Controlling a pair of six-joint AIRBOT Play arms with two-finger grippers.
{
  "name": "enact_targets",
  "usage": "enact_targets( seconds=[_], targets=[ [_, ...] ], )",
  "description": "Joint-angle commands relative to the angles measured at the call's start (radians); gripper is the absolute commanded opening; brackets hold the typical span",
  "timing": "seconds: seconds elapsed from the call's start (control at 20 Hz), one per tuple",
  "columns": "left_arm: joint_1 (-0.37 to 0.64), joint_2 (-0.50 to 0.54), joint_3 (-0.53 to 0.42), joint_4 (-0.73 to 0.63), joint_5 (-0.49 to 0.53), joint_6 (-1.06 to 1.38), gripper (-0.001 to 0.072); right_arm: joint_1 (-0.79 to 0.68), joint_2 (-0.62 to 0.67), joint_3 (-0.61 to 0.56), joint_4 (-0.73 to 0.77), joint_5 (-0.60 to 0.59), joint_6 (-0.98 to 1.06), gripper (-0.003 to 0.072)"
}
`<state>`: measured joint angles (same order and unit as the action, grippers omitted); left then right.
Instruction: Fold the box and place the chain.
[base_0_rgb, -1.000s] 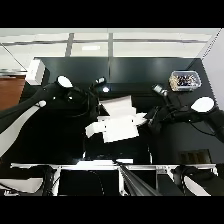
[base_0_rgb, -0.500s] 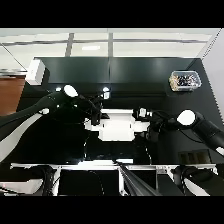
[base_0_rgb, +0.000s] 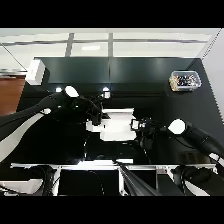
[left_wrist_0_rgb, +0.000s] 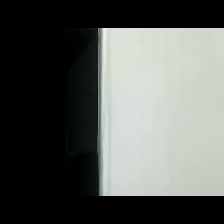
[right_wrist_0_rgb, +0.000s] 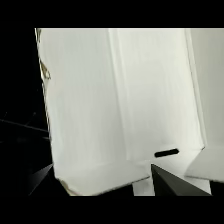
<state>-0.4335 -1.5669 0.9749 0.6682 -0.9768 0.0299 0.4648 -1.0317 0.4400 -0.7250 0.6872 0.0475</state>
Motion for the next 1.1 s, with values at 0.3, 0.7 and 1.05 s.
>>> enact_targets(
  seconds=[0.3,0.7,1.05],
  targets=[
    [-0.001,-0.001,-0.001,0.004,-0.005,-0.001,0.0026,0.002,0.012,0.103,0.008,-0.134,-0.068,0.0712],
    [-0.001,-0.001,-0.001,0.005,-0.029,0.000,0.0026,-0.140,-0.082,0.125,0.300,0.020,-0.319,0.0712],
    [-0.001,0.000,0.000,0.005,-0.023,0.001,0.0025,-0.138,-0.172,0.124,0.270,0.084,-0.345,0.0712]
  ],
)
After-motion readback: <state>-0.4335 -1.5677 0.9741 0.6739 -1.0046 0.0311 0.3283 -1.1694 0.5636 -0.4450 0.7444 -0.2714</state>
